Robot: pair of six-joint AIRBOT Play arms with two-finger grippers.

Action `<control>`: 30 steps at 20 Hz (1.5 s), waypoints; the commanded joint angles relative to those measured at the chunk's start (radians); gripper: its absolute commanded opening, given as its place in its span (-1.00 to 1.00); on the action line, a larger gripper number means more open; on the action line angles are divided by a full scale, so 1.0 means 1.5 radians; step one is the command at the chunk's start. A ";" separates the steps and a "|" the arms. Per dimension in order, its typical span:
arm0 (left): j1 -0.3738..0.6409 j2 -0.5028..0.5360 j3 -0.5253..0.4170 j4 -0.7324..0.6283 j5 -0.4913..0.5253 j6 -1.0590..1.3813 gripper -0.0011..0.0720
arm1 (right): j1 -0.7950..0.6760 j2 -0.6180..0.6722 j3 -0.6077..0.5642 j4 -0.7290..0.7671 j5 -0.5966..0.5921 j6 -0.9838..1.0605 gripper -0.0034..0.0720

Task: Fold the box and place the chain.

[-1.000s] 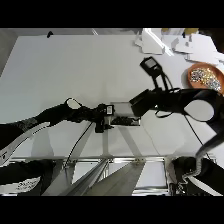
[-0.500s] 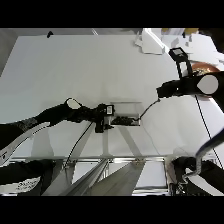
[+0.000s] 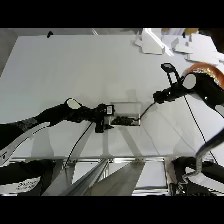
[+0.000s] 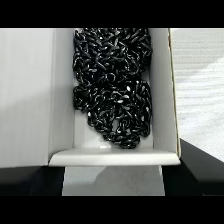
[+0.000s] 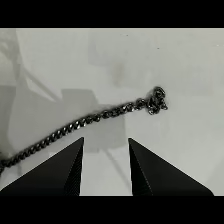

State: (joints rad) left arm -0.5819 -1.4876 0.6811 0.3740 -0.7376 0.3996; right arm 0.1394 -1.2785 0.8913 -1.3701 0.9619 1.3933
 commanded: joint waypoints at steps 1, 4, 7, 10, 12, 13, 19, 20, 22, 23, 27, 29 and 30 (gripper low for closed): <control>0.001 0.000 0.000 0.000 0.000 0.000 -0.40 | -0.001 -0.028 0.000 0.008 -0.024 -0.007 -0.06; 0.001 0.000 0.000 0.000 0.000 0.000 -0.40 | -0.001 -0.048 0.000 0.008 -0.031 -0.006 -0.06; 0.001 0.000 0.000 0.000 0.000 0.000 -0.40 | -0.001 -0.075 0.000 0.008 -0.033 -0.004 -0.06; 0.001 0.000 0.000 0.000 0.000 0.000 -0.40 | -0.001 -0.079 0.000 0.008 -0.044 -0.004 -0.07; 0.001 0.000 0.000 0.000 0.000 0.000 -0.40 | -0.001 -0.079 0.000 0.002 -0.048 -0.004 -0.14; 0.001 0.000 0.000 0.000 0.000 0.000 -0.40 | -0.001 -0.079 0.000 -0.002 -0.047 -0.003 -0.14; 0.001 0.000 0.000 0.000 0.000 0.000 -0.40 | -0.001 -0.079 0.000 -0.032 -0.044 0.015 -0.22; 0.001 0.000 0.000 0.000 0.000 0.000 -0.40 | -0.001 -0.079 0.000 -0.032 -0.046 0.015 -0.23; 0.001 0.000 0.000 0.000 0.000 0.000 -0.40 | -0.001 -0.079 0.000 -0.032 -0.052 0.015 -0.23; 0.001 0.000 0.000 0.000 0.000 0.000 -0.40 | -0.001 -0.079 0.000 -0.032 -0.054 0.015 -0.23; 0.001 0.000 0.000 0.000 0.000 0.000 -0.40 | -0.001 -0.079 0.000 -0.032 -0.058 0.015 -0.28; 0.001 0.000 0.000 0.000 0.000 0.000 -0.40 | -0.001 -0.080 0.000 -0.033 -0.059 0.015 -0.31; 0.001 0.000 0.000 0.000 0.000 0.000 -0.40 | -0.001 -0.082 0.000 -0.034 -0.059 0.015 -0.32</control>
